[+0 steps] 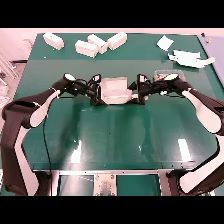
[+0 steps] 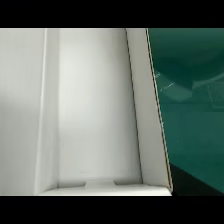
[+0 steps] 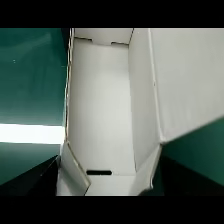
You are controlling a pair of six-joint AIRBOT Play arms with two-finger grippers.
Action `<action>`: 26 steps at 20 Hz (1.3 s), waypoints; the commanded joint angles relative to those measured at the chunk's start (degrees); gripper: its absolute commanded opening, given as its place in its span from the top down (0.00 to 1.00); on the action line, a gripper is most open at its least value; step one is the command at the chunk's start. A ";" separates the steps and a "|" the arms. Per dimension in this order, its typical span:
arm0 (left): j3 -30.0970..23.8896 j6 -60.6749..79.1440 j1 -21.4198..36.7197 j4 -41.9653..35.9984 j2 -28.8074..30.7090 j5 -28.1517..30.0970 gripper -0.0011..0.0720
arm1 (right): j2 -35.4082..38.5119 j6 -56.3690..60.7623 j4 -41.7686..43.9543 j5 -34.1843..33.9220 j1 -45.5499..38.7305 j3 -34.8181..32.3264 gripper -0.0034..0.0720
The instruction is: Fold the box and place the chain.
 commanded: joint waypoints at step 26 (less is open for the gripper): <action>-0.02 0.17 -0.02 0.83 0.04 0.02 0.42 | 3.17 12.09 9.40 -1.64 3.63 1.20 0.95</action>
